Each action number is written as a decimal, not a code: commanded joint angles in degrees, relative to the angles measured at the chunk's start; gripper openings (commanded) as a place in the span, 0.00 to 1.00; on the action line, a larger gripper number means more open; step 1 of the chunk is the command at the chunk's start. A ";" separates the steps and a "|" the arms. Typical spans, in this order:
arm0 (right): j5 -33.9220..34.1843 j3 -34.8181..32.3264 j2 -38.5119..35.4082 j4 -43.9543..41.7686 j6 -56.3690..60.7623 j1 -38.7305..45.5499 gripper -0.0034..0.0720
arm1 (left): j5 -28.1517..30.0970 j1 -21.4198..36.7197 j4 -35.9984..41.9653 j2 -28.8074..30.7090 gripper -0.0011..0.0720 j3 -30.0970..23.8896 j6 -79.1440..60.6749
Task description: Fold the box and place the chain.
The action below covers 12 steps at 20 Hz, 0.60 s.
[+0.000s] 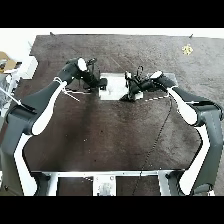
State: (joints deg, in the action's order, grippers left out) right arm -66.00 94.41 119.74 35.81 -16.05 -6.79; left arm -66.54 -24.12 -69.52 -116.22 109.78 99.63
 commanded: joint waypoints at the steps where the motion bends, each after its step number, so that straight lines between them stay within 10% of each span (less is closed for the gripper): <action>1: 0.00 -0.02 0.02 -0.02 0.02 -0.07 0.72 | -3.17 -2.51 -10.34 -0.68 0.65 3.65 5.60; 12: -0.02 -0.02 0.02 -0.02 0.02 -0.07 0.72 | -5.60 -8.00 -24.41 -4.76 0.58 7.32 13.14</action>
